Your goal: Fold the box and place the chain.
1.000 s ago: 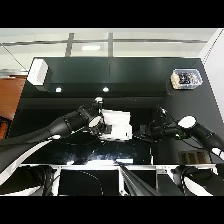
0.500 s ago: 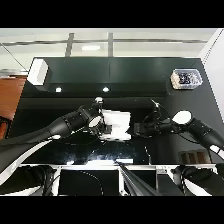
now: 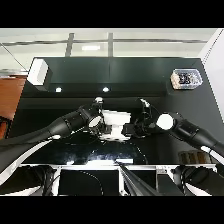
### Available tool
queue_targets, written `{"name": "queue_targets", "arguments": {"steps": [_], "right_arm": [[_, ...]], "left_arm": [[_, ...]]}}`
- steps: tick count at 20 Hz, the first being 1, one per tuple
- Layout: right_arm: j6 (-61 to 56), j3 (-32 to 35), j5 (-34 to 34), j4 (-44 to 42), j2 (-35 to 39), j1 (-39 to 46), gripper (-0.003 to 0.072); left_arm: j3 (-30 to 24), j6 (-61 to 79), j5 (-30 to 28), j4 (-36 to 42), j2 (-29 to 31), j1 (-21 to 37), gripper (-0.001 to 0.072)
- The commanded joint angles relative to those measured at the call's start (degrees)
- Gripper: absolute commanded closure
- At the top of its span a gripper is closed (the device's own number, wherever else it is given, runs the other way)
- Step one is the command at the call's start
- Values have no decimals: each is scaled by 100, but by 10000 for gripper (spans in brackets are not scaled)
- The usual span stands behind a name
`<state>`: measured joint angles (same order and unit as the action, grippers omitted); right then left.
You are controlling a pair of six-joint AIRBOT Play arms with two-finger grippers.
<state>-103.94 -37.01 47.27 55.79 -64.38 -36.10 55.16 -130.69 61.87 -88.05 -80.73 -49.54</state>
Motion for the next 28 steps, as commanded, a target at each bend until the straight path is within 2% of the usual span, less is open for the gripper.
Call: {"name": "queue_targets", "arguments": {"steps": [1, 3, 9, 10, 16, 18, 20, 23, 28], "right_arm": [[-1126, -286, 79, 826, -232, -304, 210], [-1515, -481, 299, 1281, -348, -420, 210], [-2107, -1062, 896, 1766, -833, -616, 214], [-2170, -1152, 1005, 1856, -911, -675, 330], [-2868, -1314, 1099, 2146, -1156, -892, 338], [-2924, -1384, 1097, 2155, -1246, -892, 399], [-2940, -1504, 1198, 2308, -1309, -890, 425], [-3045, -1622, 1495, 2422, -1445, -892, 425], [-3195, -1624, 1600, 2490, -1499, -901, 426]], "left_arm": [[0, 0, -28, -4, -2, 2, 678], [0, 0, -28, -4, -2, 2, 678], [0, 0, -28, -11, -2, 2, 678], [0, 0, -26, -11, -2, 2, 678], [0, 0, -26, -22, -2, 2, 678], [0, 0, -22, -22, -2, 2, 678], [0, 0, -24, -22, -2, 2, 678], [0, 0, -24, -22, -2, 2, 678], [0, 0, -11, -22, -2, 2, 678]]}}
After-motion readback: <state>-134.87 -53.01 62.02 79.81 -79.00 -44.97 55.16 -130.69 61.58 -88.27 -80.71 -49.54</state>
